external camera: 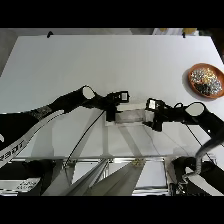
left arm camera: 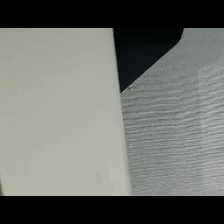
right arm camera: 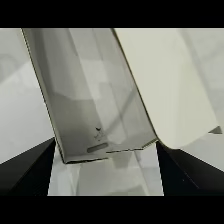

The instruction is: Fold the box and place the chain.

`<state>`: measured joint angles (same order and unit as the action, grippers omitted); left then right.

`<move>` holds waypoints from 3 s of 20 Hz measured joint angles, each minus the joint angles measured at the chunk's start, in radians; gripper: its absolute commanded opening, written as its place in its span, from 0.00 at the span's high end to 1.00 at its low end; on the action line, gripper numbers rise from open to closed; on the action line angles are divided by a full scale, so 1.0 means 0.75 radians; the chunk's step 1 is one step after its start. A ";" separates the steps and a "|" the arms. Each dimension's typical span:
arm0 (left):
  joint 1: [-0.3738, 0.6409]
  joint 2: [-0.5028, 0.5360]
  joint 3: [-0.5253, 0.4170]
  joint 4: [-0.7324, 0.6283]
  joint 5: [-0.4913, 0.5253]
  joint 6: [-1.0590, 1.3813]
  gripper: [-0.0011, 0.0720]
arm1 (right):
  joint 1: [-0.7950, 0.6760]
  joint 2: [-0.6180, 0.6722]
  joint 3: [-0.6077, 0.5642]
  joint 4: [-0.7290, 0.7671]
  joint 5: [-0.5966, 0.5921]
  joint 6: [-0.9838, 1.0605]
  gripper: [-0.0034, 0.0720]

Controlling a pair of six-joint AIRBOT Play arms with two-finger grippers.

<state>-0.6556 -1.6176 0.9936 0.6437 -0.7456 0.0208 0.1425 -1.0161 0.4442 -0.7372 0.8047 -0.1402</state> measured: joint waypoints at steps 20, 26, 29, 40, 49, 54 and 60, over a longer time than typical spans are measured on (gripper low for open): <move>0.000 0.000 0.000 0.002 0.004 0.000 0.97 | -0.077 -0.153 0.006 0.222 0.029 -0.278 0.06; 0.000 0.000 0.000 0.001 0.002 0.000 0.97 | -0.077 -0.153 0.006 0.224 0.019 -0.277 0.06; 0.000 0.000 0.000 0.000 0.002 0.000 0.97 | -0.077 -0.153 0.006 0.221 0.018 -0.277 0.05; -0.011 0.001 0.000 -0.029 0.012 0.009 0.98 | -0.077 -0.153 0.006 0.211 0.019 -0.277 0.05; -0.029 0.080 -0.002 0.078 -0.010 0.047 0.99 | -0.078 -0.154 0.008 0.176 0.006 -0.277 0.03; -0.031 0.090 -0.002 0.091 -0.035 0.050 0.98 | -0.077 -0.154 0.007 0.174 0.022 -0.273 0.04; -0.034 0.043 -0.001 0.018 -0.039 0.066 0.98 | -0.053 -0.153 0.007 0.170 0.023 -0.276 0.04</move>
<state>-0.6807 -1.5856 0.9932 0.6571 -0.7750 0.0700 0.1028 -1.1309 0.4496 -0.6094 0.8223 -0.3473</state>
